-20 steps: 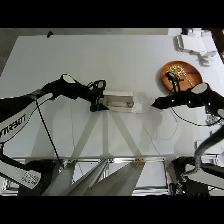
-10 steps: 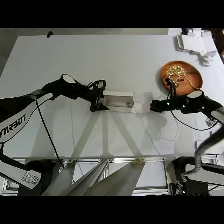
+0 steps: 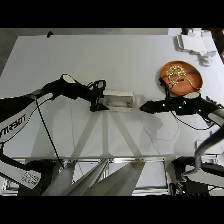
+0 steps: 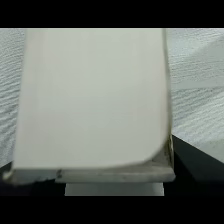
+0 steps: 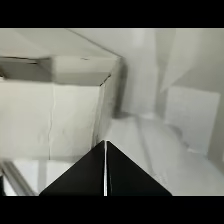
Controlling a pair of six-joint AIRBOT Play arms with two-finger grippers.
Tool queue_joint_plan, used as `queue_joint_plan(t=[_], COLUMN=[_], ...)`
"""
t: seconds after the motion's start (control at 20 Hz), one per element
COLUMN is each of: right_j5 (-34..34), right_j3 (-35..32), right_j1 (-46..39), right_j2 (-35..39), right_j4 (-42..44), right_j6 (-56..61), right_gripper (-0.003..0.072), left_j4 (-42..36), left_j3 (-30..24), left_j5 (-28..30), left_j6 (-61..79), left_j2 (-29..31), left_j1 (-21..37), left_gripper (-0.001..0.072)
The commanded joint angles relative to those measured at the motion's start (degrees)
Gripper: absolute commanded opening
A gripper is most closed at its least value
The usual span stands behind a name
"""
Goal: Fold the box and place the chain.
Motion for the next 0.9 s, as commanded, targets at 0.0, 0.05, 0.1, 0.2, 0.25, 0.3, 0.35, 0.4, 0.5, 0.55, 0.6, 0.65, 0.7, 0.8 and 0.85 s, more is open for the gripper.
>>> queue_joint_plan(t=[0.0, 0.05, 0.1, 0.2, 0.25, 0.3, 0.35, 0.4, 0.5, 0.55, 0.6, 0.65, 0.7, 0.8, 0.85], right_j5=[2.1, 2.6, 2.4, 2.1, 2.0, 1.8, 1.4, 0.9, -1.3, -3.0, -4.4, -5.6, -6.7, -9.4, -10.6], right_j3=[0.0, 0.0, 0.0, 0.0, 0.0, 0.0, 0.0, 0.0, 0.0, 0.0, 0.0, 0.0, 0.0, 0.0, 0.0], right_j1=[0.3, 0.4, 0.9, 2.5, 3.6, 4.4, 4.9, 5.0, 5.0, 5.0, 5.0, 5.0, 5.0, 6.0, 6.9], right_j2=[2.4, 2.6, 2.7, 2.7, 2.7, 2.7, 2.7, 2.7, 2.7, 2.7, 2.7, 2.7, 2.7, 2.7, 2.7], right_j4=[4.8, 6.0, 6.3, 6.3, 6.8, 7.4, 7.9, 8.2, 7.7, 7.0, 6.3, 5.7, 4.9, 3.5, 3.5], right_j6=[-0.8, -1.1, -1.5, -2.1, -2.1, -2.1, -2.1, -2.1, -2.9, -3.7, -3.8, -3.8, -3.8, -3.8, -3.8], right_gripper=[0.0009, 0.0025, 0.0082, 0.0102, 0.0168, 0.0224, 0.0299, 0.0310, 0.0355, 0.0404, 0.0442, 0.0442, 0.0455, 0.0481, 0.0483], left_j4=[0.0, 0.0, 0.0, 0.0, 0.0, 0.0, 0.0, 0.0, 0.0, 0.0, 0.0, 0.0, 0.0, 0.0, 0.0], left_j3=[0.0, 0.0, 0.0, 0.0, 0.0, 0.0, 0.0, 0.0, 0.0, 0.0, 0.0, 0.0, 0.0, 0.0, 0.0], left_j5=[0.0, 0.0, 0.0, 0.0, 0.0, 0.0, 0.0, 0.0, 0.0, 0.0, 0.0, 0.0, 0.0, 0.0, 0.0], left_j6=[0.0, 0.0, 0.0, 0.0, 0.0, 0.0, 0.0, 0.0, 0.0, 0.0, 0.0, 0.0, 0.0, 0.0, 0.0], left_j2=[0.0, 0.0, 0.0, 0.0, 0.0, 0.0, 0.0, 0.0, 0.0, 0.0, 0.0, 0.0, 0.0, 0.0, 0.0], left_j1=[0.0, 0.0, 0.0, 0.0, 0.0, 0.0, 0.0, 0.0, 0.0, 0.0, 0.0, 0.0, 0.0, 0.0, 0.0], left_gripper=[0.0159, 0.0159, 0.0159, 0.0159, 0.0159, 0.0159, 0.0159, 0.0159, 0.0159, 0.0159, 0.0159, 0.0159, 0.0159, 0.0159, 0.0159])
